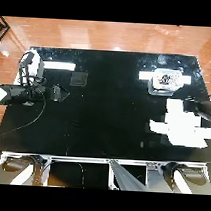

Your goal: Fold the box and place the chain.

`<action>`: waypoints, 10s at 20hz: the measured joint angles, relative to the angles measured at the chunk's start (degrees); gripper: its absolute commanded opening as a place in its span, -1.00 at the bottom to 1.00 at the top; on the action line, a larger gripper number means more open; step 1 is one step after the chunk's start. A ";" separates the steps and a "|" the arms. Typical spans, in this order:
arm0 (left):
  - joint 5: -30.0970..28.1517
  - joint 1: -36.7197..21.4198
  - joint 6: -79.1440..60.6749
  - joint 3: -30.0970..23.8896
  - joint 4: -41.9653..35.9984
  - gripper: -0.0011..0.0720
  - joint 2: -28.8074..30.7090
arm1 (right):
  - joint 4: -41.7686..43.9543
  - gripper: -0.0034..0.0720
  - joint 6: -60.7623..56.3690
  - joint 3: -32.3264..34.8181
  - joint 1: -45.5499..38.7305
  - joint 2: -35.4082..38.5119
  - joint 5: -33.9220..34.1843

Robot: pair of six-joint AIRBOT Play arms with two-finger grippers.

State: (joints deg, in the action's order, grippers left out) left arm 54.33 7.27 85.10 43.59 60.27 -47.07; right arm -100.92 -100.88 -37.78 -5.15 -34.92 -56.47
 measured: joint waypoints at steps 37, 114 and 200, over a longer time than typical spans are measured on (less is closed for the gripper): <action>-4.87 -4.52 -1.11 0.90 -2.69 0.75 -4.39 | 40.89 0.39 39.78 -34.07 -62.40 -68.50 -41.42; 26.16 -4.85 -78.03 -3.74 -39.71 0.41 -40.81 | 76.70 -0.86 51.15 11.08 25.90 -17.77 12.22; -1.33 20.52 -79.52 4.09 -13.97 -0.91 -37.18 | 44.94 0.94 82.36 13.66 37.75 -18.53 5.57</action>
State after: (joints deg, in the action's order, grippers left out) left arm 52.99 27.79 5.58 47.68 46.30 -84.25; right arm -55.99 -18.52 -24.12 32.60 -53.45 -50.89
